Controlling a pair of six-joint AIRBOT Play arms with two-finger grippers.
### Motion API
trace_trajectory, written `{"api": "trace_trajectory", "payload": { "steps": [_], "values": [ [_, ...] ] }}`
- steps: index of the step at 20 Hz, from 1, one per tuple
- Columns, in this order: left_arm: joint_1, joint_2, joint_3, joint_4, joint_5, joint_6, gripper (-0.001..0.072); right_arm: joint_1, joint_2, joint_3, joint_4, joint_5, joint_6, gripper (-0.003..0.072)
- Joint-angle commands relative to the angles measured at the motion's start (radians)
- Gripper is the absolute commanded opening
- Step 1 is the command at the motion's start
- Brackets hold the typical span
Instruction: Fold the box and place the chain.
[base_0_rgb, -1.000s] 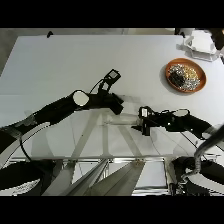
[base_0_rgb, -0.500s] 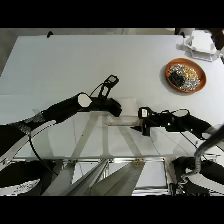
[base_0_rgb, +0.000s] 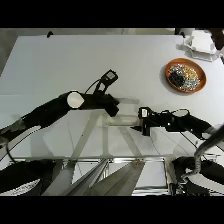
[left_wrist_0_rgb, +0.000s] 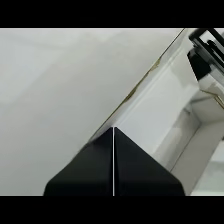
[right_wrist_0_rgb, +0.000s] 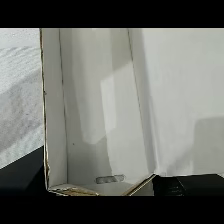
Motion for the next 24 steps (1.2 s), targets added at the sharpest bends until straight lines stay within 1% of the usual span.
{"api": "trace_trajectory", "payload": {
  "steps": [1, 3, 4, 5, 6, 7, 8, 9, 10, 12, 13, 14, 15, 16, 17, 18, 20, 24],
  "values": [
    [0.055, 0.135, 0.0, 0.187, -0.156, 0.0, 0.0003, 0.001, 0.001, 0.0, 0.0, -0.001, 0.0, 0.0436],
    [0.112, 0.221, 0.0, 0.257, -0.284, 0.014, 0.0003, 0.001, 0.001, 0.0, 0.0, -0.001, -0.001, 0.0436],
    [0.137, 0.261, 0.0, 0.28, -0.343, 0.063, 0.0004, 0.001, 0.001, 0.0, 0.0, -0.001, -0.001, 0.0436],
    [0.161, 0.298, 0.0, 0.285, -0.407, 0.154, 0.0012, 0.001, 0.001, 0.0, 0.0, -0.001, -0.001, 0.0436],
    [0.176, 0.322, 0.0, 0.282, -0.46, 0.251, 0.0012, 0.001, 0.001, 0.0, 0.0, -0.001, -0.001, 0.0436],
    [0.181, 0.332, 0.0, 0.283, -0.511, 0.362, 0.003, 0.001, 0.001, 0.0, 0.0, -0.001, -0.001, 0.0436],
    [0.181, 0.327, 0.0, 0.283, -0.557, 0.465, 0.0142, 0.001, 0.001, 0.0, 0.0, -0.001, -0.001, 0.0436],
    [0.179, 0.313, 0.0, 0.281, -0.585, 0.532, 0.0271, 0.001, 0.001, 0.0, 0.0, -0.001, -0.001, 0.0436],
    [0.177, 0.29, 0.0, 0.28, -0.592, 0.566, 0.0293, 0.001, 0.001, 0.0, 0.0, -0.001, -0.001, 0.0436],
    [0.177, 0.227, 0.0, 0.278, -0.581, 0.591, 0.0297, 0.001, 0.001, 0.0, 0.0, -0.001, -0.001, 0.0436],
    [0.178, 0.185, 0.0, 0.278, -0.563, 0.595, 0.0388, 0.001, 0.001, 0.0, 0.0, -0.001, -0.001, 0.0436],
    [0.178, 0.139, 0.0, 0.269, -0.527, 0.619, 0.0461, 0.001, 0.001, 0.0, 0.0, -0.001, -0.001, 0.0436],
    [0.18, 0.094, 0.0, 0.24, -0.495, 0.652, 0.0508, 0.001, 0.001, 0.0, 0.0, -0.001, -0.001, 0.0436],
    [0.185, 0.05, 0.0, 0.212, -0.468, 0.705, 0.0573, 0.001, 0.001, 0.0, 0.0, -0.001, -0.001, 0.0436],
    [0.186, 0.007, 0.0, 0.189, -0.442, 0.769, 0.0608, 0.001, 0.001, 0.0, 0.0, -0.001, -0.001, 0.0436],
    [0.185, -0.03, 0.0, 0.171, -0.423, 0.833, 0.0689, 0.001, 0.001, 0.0, 0.0, -0.001, -0.001, 0.0436],
    [0.186, -0.077, 0.0, 0.15, -0.399, 0.895, 0.0695, 0.001, 0.001, 0.0, 0.0, -0.001, -0.001, 0.0436],
    [0.194, -0.116, 0.0, 0.128, -0.39, 0.895, 0.0695, 0.001, 0.001, 0.0, 0.0, -0.001, -0.001, 0.0436]
  ]
}}
